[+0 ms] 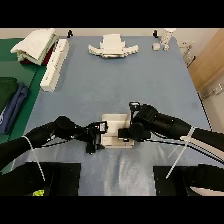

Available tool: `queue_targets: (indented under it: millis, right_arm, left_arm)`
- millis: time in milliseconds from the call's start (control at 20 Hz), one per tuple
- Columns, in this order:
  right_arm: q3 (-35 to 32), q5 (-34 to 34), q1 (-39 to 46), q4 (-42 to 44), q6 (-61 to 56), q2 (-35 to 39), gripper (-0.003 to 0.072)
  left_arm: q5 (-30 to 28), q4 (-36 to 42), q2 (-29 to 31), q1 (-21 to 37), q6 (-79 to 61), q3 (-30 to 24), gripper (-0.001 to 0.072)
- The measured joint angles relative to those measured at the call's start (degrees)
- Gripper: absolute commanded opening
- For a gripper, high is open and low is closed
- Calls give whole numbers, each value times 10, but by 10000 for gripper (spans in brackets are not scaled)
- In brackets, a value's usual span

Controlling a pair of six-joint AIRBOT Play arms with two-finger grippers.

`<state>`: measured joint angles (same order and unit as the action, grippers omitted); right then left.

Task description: Fold the box.

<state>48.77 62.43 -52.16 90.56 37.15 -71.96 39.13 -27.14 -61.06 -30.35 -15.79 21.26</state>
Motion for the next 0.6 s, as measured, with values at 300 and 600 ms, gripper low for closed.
queue_targets:
  millis: [300, 600]
  right_arm:
    - [1, 3, -1, -9, -9, -9, 0]
    - [1, 3, -2, -16, -12, -12, 44]
  left_arm:
    - [0, 0, 0, 0, -1, 0, 475]
    - [0, 0, 0, 0, 0, 0, 475]
